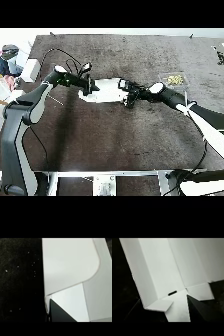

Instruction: Fold the box and place the chain.

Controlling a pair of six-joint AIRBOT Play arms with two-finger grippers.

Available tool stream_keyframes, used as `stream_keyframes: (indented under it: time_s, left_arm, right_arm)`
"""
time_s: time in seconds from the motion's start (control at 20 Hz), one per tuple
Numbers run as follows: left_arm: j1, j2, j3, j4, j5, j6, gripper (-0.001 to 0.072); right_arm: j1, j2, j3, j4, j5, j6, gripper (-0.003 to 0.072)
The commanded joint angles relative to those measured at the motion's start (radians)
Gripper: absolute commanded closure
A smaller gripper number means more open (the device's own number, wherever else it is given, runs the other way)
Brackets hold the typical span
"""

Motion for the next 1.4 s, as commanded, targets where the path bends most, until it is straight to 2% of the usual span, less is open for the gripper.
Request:
stream_keyframes:
  time_s: [0.0, 0.15, 0.2, 0.3, 0.4, 0.6, 0.8, 1.05, 1.35]
  left_arm:
    - [0.0, -0.001, 0.0, 0.0, -0.002, 0.0, 0.0696]
    - [0.0, -0.001, 0.0, 0.0, -0.002, 0.0, 0.0696]
    - [0.0, -0.001, 0.0, 0.0, -0.002, 0.0, 0.0696]
    - [0.0, -0.001, 0.0, 0.0, -0.002, 0.0, 0.0696]
    - [0.0, -0.001, 0.0, 0.0, -0.002, 0.0, 0.0696]
    - [0.0, -0.001, 0.0, 0.0, -0.002, 0.0, 0.0696]
    - [0.0, -0.001, 0.0, 0.0, -0.003, 0.0, 0.0696]
    - [0.0, -0.001, 0.0, 0.0, -0.002, 0.0, 0.0696]
    - [0.0, -0.001, 0.0, 0.0, -0.003, 0.0, 0.0696]
  right_arm:
    - [-0.034, 0.005, 0.011, 0.076, 0.036, -0.089, 0.006]
    - [-0.066, -0.023, 0.064, 0.125, 0.129, -0.117, 0.0048]
    - [-0.077, -0.047, 0.092, 0.125, 0.161, -0.117, -0.0004]
    - [-0.09, -0.093, 0.144, 0.136, 0.196, -0.114, -0.0034]
    - [-0.102, -0.126, 0.186, 0.136, 0.206, -0.113, -0.0034]
    - [-0.142, -0.183, 0.259, 0.136, 0.323, -0.112, -0.0034]
    - [-0.154, -0.23, 0.334, 0.131, 0.372, -0.093, -0.0034]
    - [-0.155, -0.302, 0.449, 0.016, 0.428, 0.002, -0.0034]
    - [-0.155, -0.373, 0.562, 0.011, 0.495, 0.008, -0.0034]
